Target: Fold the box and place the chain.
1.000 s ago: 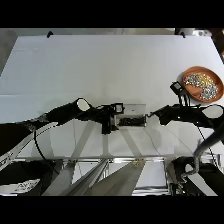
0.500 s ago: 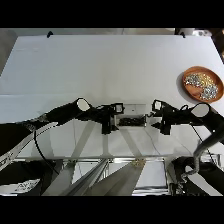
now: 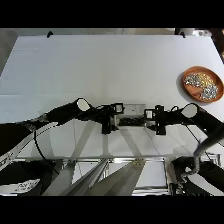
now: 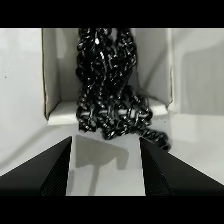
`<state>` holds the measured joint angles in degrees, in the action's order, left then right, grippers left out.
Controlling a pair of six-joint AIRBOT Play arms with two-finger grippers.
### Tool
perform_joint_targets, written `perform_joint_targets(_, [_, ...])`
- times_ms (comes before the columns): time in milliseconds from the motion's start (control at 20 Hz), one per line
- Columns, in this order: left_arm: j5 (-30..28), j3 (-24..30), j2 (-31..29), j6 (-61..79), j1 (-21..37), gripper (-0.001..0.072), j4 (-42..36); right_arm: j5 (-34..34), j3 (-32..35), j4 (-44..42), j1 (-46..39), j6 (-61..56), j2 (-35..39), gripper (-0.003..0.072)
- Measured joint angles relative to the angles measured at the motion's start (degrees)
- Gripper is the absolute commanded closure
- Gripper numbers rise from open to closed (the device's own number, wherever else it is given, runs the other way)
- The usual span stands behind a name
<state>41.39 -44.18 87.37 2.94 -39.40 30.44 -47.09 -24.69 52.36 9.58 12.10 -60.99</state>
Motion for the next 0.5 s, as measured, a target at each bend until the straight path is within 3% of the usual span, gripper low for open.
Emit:
perform_joint_targets(200, [0.0,0.0,0.0,0.0,0.0,0.0337,0.0,1.3,0.0,-4.2,0.3,3.8,-0.4,0.0234])
perform_joint_targets(300, [0.0,0.0,0.0,0.0,0.0,0.0337,0.0,1.4,0.0,-5.2,0.4,4.7,-0.9,0.0316])
perform_joint_targets(400, [0.0,0.0,0.0,0.0,0.0,0.0337,0.0,1.3,0.0,-6.0,0.4,5.3,-1.4,0.0338])
perform_joint_targets(500, [0.0,0.0,0.0,0.0,0.0,0.0337,0.0,1.1,0.0,-6.3,0.4,5.6,-1.7,0.0405])
